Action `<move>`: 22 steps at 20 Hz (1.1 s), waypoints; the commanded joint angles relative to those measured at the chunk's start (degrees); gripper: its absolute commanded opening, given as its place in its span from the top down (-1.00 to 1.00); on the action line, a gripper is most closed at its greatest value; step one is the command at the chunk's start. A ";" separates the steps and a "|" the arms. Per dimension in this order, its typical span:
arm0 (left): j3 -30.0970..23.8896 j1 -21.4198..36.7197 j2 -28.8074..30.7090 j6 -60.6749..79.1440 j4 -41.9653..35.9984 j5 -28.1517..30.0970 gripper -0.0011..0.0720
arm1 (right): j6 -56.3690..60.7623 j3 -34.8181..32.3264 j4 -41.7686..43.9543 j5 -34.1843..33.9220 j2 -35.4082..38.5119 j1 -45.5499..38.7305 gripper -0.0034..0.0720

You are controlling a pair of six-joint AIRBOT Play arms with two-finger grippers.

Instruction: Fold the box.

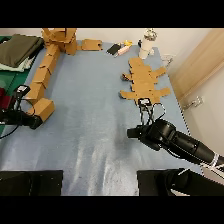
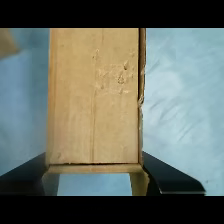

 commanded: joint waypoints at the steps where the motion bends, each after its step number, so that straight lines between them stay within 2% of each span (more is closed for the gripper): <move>1: 0.04 6.25 1.55 -4.46 7.52 -4.76 -0.13 | -0.07 0.02 -1.60 2.62 -0.02 -0.02 0.90; 7: 0.02 10.21 0.42 -5.01 8.76 1.36 -0.13 | -0.20 0.02 -1.49 2.78 -0.02 -0.02 0.90; 15: 0.04 10.08 -6.95 -4.98 6.54 11.78 -0.13 | -0.17 0.04 -0.81 2.78 -0.02 -0.02 0.90; 22: 0.04 9.77 -10.56 -4.81 5.49 12.79 -0.13 | -0.17 0.04 -0.79 2.80 -0.02 -0.02 0.90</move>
